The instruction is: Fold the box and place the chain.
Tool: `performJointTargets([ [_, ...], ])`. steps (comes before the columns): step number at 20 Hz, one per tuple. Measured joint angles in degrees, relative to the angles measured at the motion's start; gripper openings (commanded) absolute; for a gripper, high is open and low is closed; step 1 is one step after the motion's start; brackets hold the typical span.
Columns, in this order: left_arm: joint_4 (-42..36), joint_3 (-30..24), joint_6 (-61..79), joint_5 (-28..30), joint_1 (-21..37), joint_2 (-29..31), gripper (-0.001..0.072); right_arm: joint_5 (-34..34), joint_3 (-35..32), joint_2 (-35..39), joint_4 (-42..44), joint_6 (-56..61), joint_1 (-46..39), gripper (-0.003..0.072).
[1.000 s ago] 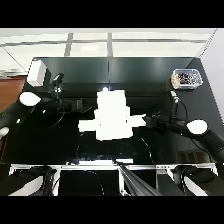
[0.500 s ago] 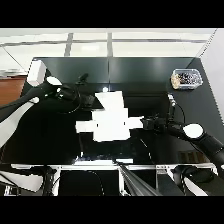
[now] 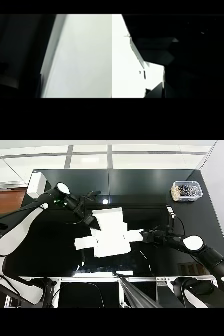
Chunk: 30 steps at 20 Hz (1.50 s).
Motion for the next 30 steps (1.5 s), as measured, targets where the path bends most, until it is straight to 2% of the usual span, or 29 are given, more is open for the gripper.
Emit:
performJointTargets([
  [1, 0.50, 0.24, 0.79, -0.52, -0.09, -0.07, 0.0025, 0.00, 0.00, 0.00, 0.00, 0.00, 0.00, 0.0027],
  [2, 0.90, 0.48, 1.68, -0.96, -0.22, -0.09, 0.0024, 0.07, 0.00, 0.00, 0.00, 0.00, 0.00, 0.0236],
  [3, 1.22, 0.72, 2.14, -0.94, -0.35, -0.15, 0.0024, 0.07, 0.00, 0.00, -0.02, 0.02, 0.00, 0.0613],
  [4, 1.60, 1.01, 2.47, -1.05, -0.42, -0.20, 0.0023, 0.09, 0.07, 0.00, -0.15, 0.02, -0.13, 0.0710],
  [7, 3.08, 2.51, 2.45, -2.34, -0.50, 0.20, 0.0020, 2.21, 2.80, 0.20, -3.21, -0.09, -2.14, 0.0710],
  [10, 4.13, 2.43, 1.09, -2.69, -0.66, 3.13, 0.0019, 9.42, 10.19, 0.50, -10.64, -2.67, -5.18, 0.0710],
  [12, 3.10, -0.44, 2.01, -1.16, -1.25, 7.39, 0.0020, 14.82, 14.62, 0.61, -15.63, -7.58, -6.08, 0.0706],
  [15, 1.05, -6.69, 9.81, 6.10, -3.30, 13.70, 0.0022, 20.22, 17.73, 0.55, -20.00, -18.18, -6.03, 0.0703],
  [18, 1.07, -9.99, 20.90, 13.94, -6.36, 15.30, 0.0023, 21.49, 16.59, 0.44, -21.92, -29.03, -3.80, 0.0703],
  [23, 3.85, -11.56, 30.91, 24.52, -10.93, 13.73, 0.0023, 19.67, 11.41, 0.28, -24.48, -41.27, 2.71, 0.0703],
  [30, 4.74, -11.91, 33.70, 27.32, -12.48, 12.41, 0.0024, 16.26, 7.48, -3.98, -26.38, -48.15, 11.06, 0.0703],
])
